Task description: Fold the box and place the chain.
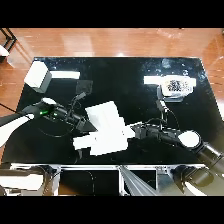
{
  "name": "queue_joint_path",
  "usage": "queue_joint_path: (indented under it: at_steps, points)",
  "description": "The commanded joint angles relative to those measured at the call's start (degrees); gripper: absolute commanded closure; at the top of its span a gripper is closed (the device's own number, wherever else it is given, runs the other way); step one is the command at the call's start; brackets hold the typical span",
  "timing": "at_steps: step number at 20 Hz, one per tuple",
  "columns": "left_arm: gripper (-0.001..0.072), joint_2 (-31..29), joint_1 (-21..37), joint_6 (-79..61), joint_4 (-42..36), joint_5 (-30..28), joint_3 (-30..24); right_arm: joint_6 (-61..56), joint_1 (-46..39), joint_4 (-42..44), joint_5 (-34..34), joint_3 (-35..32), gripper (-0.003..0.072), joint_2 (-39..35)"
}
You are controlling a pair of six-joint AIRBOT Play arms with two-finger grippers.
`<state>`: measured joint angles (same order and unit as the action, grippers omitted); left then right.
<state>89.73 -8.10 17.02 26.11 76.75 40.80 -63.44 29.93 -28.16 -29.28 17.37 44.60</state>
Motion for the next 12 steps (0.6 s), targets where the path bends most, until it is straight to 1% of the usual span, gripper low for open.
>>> queue_joint_path:
  at_steps: [1,2,3,4,7,9,10,11,12]
  points:
    - [0.0164,0.3,-2.4,-1.6,2.6,0.2,0.1,0.0,0.1,0.0,0.0,0.0,0.0665,0.0]
    - [0.0196,0.3,-2.8,-1.6,3.0,0.0,0.3,0.0,0.1,0.0,0.0,0.0,0.0665,0.0]
    - [0.0252,0.3,-3.0,-1.6,3.1,-0.2,0.6,0.0,0.0,0.0,0.0,0.0,0.0665,0.0]
    - [0.0281,0.3,-3.0,-1.6,3.0,-0.3,0.9,0.0,0.0,0.0,0.0,0.0,0.0665,0.0]
    - [0.0284,0.3,-2.9,-1.6,3.0,-0.3,2.0,0.0,0.0,0.0,-0.1,0.0,0.0665,0.0]
    - [0.0381,0.3,-3.0,-1.6,3.0,-0.2,2.3,0.0,0.0,0.0,-0.1,0.0,0.0665,0.0]
    - [0.0403,0.3,-3.0,-1.6,3.1,-0.2,2.3,0.0,0.0,0.0,-0.1,0.0,0.0665,0.0]
    - [0.0403,0.3,-3.0,-1.6,3.1,-0.2,2.3,0.0,0.0,0.0,-0.1,0.0,0.0665,0.0]
    - [0.0420,0.3,-3.0,-1.6,3.1,-0.2,2.3,0.0,0.0,0.0,-0.2,0.0,0.0665,0.0]
